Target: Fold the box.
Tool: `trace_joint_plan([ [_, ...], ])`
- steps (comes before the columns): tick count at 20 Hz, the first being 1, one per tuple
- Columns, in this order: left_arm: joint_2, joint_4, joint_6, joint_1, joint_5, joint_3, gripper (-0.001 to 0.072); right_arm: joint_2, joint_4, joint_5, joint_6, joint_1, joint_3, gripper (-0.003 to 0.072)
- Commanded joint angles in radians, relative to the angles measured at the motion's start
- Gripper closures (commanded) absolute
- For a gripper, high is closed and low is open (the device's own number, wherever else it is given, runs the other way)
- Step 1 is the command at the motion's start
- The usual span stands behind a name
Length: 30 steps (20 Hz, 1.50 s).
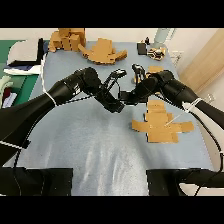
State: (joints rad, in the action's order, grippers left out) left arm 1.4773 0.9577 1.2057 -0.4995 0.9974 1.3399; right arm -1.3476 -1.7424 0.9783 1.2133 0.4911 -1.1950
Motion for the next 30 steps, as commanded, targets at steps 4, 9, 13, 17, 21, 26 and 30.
trace_joint_plan([
  [4,0.020,-0.007,-0.001,0.000,-0.002,-0.001,0.0695,-0.006,0.000,0.001,0.000,0.001,0.001,0.0684],
  [9,0.025,-0.007,-0.001,0.000,-0.003,-0.001,0.0695,-0.006,0.002,0.000,0.000,0.001,0.001,0.0684],
  [13,0.025,-0.007,-0.001,0.000,-0.003,-0.001,0.0695,-0.006,0.043,-0.045,-0.001,0.001,0.001,0.0684],
  [17,0.025,-0.011,-0.001,0.000,-0.009,-0.001,0.0694,-0.007,0.032,-0.079,-0.001,0.001,0.001,0.0684],
  [21,0.030,-0.038,-0.001,0.000,-0.082,-0.001,0.0694,-0.029,0.093,-0.111,-0.011,-0.008,-0.001,0.0684],
  [26,0.030,-0.046,0.003,0.002,-0.047,-0.001,0.0107,-0.018,0.662,0.551,0.023,-0.227,-0.060,0.0629],
  [30,0.030,-0.106,0.016,0.002,-0.047,-0.001,0.0115,-0.018,0.651,0.715,0.103,-0.546,-0.036,0.0196],
])
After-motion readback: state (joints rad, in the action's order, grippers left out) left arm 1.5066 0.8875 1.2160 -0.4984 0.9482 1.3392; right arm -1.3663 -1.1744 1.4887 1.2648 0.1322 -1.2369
